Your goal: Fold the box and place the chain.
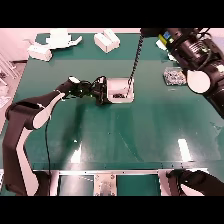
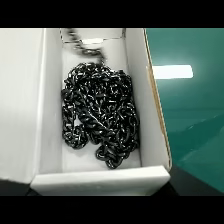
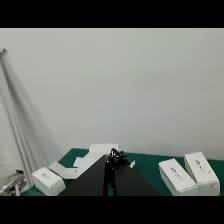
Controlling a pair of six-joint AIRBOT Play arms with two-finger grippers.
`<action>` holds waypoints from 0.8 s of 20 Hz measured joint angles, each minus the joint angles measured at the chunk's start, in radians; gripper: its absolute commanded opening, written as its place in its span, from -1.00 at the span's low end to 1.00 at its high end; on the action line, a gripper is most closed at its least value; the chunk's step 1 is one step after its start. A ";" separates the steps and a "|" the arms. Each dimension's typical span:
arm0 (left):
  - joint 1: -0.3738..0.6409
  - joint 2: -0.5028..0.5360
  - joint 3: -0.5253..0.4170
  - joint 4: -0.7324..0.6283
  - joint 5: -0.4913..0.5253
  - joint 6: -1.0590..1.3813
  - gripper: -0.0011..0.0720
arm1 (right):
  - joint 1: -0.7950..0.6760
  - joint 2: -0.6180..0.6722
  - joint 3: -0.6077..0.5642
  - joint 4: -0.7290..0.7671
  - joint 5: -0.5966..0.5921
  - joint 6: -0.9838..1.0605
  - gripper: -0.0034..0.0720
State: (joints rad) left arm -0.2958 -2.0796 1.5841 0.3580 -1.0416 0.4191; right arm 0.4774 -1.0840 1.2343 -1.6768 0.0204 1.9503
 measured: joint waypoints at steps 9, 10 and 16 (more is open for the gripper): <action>0.000 0.000 0.000 0.000 0.000 0.000 0.52 | 0.012 -0.023 -0.133 0.001 0.074 0.071 -0.90; 0.000 0.000 0.000 0.000 0.000 0.000 0.52 | 0.012 -0.023 -0.160 0.002 0.074 0.084 -0.90; 0.000 0.000 0.000 0.000 0.000 0.000 0.52 | 0.012 -0.050 -0.330 0.001 0.078 0.145 -0.90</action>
